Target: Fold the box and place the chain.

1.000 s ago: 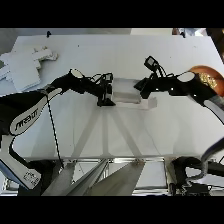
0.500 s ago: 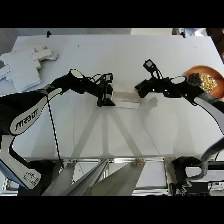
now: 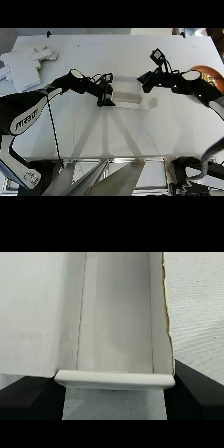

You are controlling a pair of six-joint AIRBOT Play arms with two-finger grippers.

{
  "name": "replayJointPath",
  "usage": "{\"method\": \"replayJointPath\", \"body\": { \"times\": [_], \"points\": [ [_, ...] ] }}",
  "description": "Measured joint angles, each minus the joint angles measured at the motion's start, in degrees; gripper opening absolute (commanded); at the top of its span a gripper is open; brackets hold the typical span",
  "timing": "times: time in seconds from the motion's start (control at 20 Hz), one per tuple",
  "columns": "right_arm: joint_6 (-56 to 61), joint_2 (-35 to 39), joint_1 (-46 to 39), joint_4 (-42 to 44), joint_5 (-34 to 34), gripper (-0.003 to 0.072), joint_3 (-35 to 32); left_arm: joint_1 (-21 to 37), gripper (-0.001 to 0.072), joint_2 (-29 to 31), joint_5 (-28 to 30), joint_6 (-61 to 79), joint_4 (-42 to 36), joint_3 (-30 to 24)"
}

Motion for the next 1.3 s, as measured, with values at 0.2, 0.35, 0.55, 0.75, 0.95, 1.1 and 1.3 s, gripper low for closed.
{"method": "replayJointPath", "body": {
  "times": [0.2, 0.35, 0.55, 0.75, 0.95, 1.1, 1.3],
  "points": [
    [2.67, 1.66, -1.36, -13.05, 6.56, 0.0192, -0.02, 0.00, 0.0566, 0.00, 0.00, -0.02, -0.02, 0.00],
    [3.45, 2.03, -1.70, -22.82, 10.78, 0.0430, -0.02, 0.02, 0.0566, 0.00, 0.00, -0.02, -0.02, 0.00],
    [2.43, 2.10, -1.84, -29.57, 13.14, 0.0382, -0.02, 0.02, 0.0566, 0.00, 0.02, -0.02, -0.02, 0.00],
    [0.04, 0.66, -1.33, -31.78, 14.29, 0.0371, -0.02, 0.02, 0.0566, 0.00, 0.02, -0.02, -0.02, 0.00],
    [-2.45, -2.58, 0.87, -31.28, 14.38, 0.0365, 0.00, 0.00, 0.0566, 0.00, 0.02, -0.02, -0.04, 0.00],
    [-3.28, -4.39, 2.62, -29.94, 11.56, 0.0316, 0.00, 0.02, 0.0566, 0.00, 0.02, -0.04, -0.04, 0.00],
    [-3.72, -5.33, 3.58, -28.83, 9.57, 0.0215, 0.00, 0.00, 0.0566, 0.00, 0.02, -0.04, -0.04, 0.00]
  ]
}}
